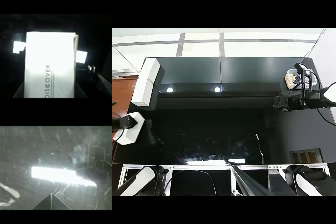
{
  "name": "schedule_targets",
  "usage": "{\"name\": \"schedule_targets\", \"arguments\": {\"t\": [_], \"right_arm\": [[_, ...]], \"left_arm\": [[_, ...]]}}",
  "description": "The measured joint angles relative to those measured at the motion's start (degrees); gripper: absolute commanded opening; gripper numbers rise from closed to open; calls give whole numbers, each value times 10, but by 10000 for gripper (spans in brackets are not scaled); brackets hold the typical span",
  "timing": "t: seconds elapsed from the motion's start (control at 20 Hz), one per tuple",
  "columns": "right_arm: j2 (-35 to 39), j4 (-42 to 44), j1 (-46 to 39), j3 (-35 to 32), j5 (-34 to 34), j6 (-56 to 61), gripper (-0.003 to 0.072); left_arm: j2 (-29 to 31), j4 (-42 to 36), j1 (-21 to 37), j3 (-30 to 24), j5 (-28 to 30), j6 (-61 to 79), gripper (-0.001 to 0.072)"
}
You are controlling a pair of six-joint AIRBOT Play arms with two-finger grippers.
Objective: Fold the box and place the chain.
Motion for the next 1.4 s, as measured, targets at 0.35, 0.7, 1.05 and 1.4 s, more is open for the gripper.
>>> {"name": "schedule_targets", "arguments": {"t": [0.35, 0.7, 1.05, 1.4], "right_arm": [[0, 4, 0, 0, -1, 14, 15], [0, 5, 0, 0, -1, 25, 15], [0, 5, 0, 0, -1, 33, 15], [0, 5, 0, 0, -2, 35, 15]], "left_arm": [[-14, -122, 1, 0, 72, 152, 293], [-59, -152, -27, 1, 134, 177, 293], [-80, -183, -54, 14, 181, 181, 713], [-46, -188, -127, 110, 174, 165, 565]]}}
